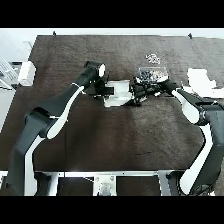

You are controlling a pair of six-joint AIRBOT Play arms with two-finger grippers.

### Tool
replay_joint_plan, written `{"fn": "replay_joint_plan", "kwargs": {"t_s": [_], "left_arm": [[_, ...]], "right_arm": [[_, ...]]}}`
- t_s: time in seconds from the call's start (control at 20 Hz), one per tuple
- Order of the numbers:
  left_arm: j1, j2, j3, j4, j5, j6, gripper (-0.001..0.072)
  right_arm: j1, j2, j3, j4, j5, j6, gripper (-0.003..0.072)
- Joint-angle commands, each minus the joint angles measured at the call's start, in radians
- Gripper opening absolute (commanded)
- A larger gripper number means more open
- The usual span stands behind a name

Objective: Fold the box and place the chain.

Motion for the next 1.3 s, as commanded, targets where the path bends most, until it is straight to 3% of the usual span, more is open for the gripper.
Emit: {"fn": "replay_joint_plan", "kwargs": {"t_s": [0.0,0.25,0.3,0.7,0.75,0.8,1.25], "left_arm": [[-0.008,-0.001,0.002,-0.01,0.014,-0.021,0.0165],[-0.011,-0.001,0.002,-0.031,0.029,-0.04,0.0156],[-0.011,-0.001,0.002,-0.031,0.026,-0.04,0.0029],[-0.011,-0.001,0.002,-0.035,0.027,-0.043,0.0025],[-0.011,-0.001,0.002,-0.035,0.026,-0.042,0.0193],[-0.011,0.0,0.002,-0.037,0.024,-0.042,0.0301],[-0.01,0.065,0.001,-0.042,-0.073,0.063,0.0302]], "right_arm": [[0.0,0.0,0.0,0.0,0.0,0.0,0.0572],[0.0,0.0,0.0,0.0,0.0,0.0,0.0572],[0.0,0.0,0.0,0.0,0.0,0.0,0.0572],[0.0,0.0,0.0,0.0,0.0,0.0,0.0572],[0.0,0.0,0.0,0.0,0.0,0.0,0.0572],[0.0,0.0,0.0,0.0,0.0,0.0,0.0572],[0.0,0.0,0.0,0.0,0.0,0.0,0.0572]]}}
